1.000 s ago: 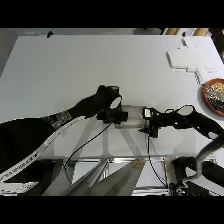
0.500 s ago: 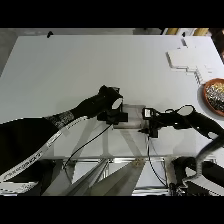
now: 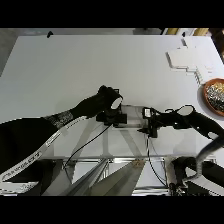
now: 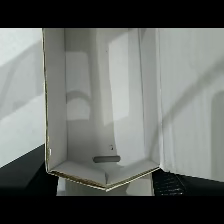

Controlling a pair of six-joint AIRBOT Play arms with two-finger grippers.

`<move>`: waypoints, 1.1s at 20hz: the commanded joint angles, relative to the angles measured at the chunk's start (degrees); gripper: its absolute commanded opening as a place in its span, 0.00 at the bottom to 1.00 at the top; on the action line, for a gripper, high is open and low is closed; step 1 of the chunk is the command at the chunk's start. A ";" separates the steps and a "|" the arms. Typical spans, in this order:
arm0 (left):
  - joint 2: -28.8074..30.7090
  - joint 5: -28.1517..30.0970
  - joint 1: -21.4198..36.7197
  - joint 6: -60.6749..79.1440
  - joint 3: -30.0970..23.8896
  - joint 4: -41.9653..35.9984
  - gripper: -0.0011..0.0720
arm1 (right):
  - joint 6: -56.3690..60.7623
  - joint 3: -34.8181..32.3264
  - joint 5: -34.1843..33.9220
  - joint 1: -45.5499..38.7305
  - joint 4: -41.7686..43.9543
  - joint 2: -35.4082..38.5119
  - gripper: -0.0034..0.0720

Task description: Fold the box and place the chain.

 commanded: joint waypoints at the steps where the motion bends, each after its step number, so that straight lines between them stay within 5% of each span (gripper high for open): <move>1: 0.46 -0.02 0.24 0.57 0.04 -0.04 0.14 | -0.07 0.00 -0.02 -0.02 -0.28 0.04 0.58; 2: 0.42 0.24 0.20 0.68 0.04 -0.04 0.02 | -0.07 0.00 -0.02 -0.02 -0.28 0.04 0.58; 6: 0.42 1.09 0.15 1.27 0.04 -0.24 0.02 | -0.07 0.00 -0.02 -0.02 -0.28 0.04 0.58; 10: 0.61 1.03 0.46 2.58 0.04 -1.36 0.30 | -0.07 0.00 -0.02 -0.02 -0.28 0.04 0.58; 15: 3.32 -0.48 2.03 15.78 0.04 -3.93 0.31 | -0.07 0.00 -0.02 -0.02 -0.28 0.04 0.58; 22: 15.58 -14.23 8.35 34.49 -0.22 -6.21 0.31 | -0.04 0.00 -0.02 -0.02 -0.31 0.04 0.58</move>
